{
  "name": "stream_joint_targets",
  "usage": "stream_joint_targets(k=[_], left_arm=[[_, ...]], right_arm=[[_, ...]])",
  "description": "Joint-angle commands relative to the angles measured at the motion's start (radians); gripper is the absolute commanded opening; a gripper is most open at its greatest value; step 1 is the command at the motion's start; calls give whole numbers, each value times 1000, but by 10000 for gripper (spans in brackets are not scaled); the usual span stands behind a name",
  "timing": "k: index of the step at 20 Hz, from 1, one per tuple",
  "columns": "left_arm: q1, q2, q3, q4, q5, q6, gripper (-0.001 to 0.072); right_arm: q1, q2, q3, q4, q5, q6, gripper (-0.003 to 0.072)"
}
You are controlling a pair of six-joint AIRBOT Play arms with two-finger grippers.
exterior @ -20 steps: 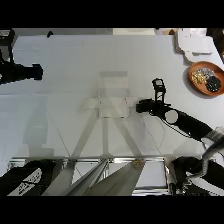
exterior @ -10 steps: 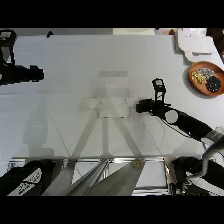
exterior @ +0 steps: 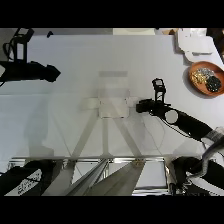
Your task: Fold the box and place the chain.
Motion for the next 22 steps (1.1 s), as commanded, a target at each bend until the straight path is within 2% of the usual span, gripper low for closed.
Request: stream_joint_targets(k=[1,4,6,8,16,22], left_arm=[[-53,-150,151,-78,-180,106,714],[-56,-320,262,-268,-362,273,710],[-57,-410,282,-437,-405,410,710],[-62,-478,283,-524,-378,489,710],[-76,-633,290,-606,-339,610,710],[-138,-658,293,-605,-219,658,709]], right_arm=[[1,-1,-1,0,0,0,14],[1,-1,-1,0,0,0,14],[1,-1,-1,0,0,0,14],[1,-1,-1,0,0,0,14],[1,-1,-1,0,0,0,14],[1,-1,-1,0,0,0,14]])
